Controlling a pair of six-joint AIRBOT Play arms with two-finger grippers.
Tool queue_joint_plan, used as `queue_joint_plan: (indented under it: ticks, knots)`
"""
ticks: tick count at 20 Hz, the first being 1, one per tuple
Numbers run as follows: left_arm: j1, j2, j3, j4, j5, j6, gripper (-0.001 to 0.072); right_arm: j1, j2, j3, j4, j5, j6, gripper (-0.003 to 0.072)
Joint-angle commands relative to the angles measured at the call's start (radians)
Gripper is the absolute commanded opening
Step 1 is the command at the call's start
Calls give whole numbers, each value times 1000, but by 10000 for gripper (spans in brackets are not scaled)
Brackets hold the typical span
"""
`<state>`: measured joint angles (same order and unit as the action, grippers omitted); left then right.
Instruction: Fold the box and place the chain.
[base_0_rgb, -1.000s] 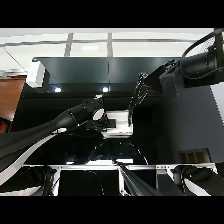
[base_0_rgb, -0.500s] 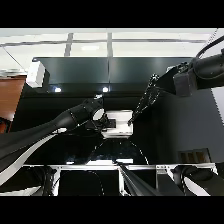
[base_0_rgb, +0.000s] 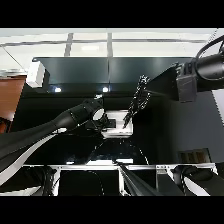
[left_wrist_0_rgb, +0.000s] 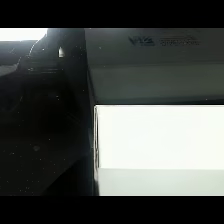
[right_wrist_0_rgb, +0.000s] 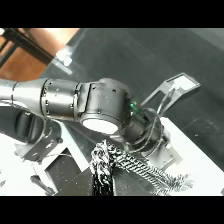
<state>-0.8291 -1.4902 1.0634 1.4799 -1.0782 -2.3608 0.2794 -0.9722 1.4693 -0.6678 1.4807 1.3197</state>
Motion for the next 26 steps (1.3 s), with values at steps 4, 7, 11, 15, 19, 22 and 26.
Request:
queue_joint_plan:
  ticks: [4,7,11,15,19,22,26]
  knots:
    - [1,0,1,0,0,0,21,116,0,-330,-1,-230,-5,13]
    - [1,0,1,0,-2,0,21,128,-1,-492,-7,-422,-3,13]
    - [1,0,1,0,-3,0,21,128,-1,-612,-13,-480,70,97]
    - [1,0,1,0,-3,0,21,124,0,-622,-22,-469,75,369]
    - [1,-1,1,0,-3,0,22,30,13,-613,-103,-436,75,369]
    - [1,-2,1,-4,-22,1,21,-50,18,-613,-157,-413,76,368]
    - [0,0,59,46,-87,1,25,-59,18,-613,-177,-375,74,368]
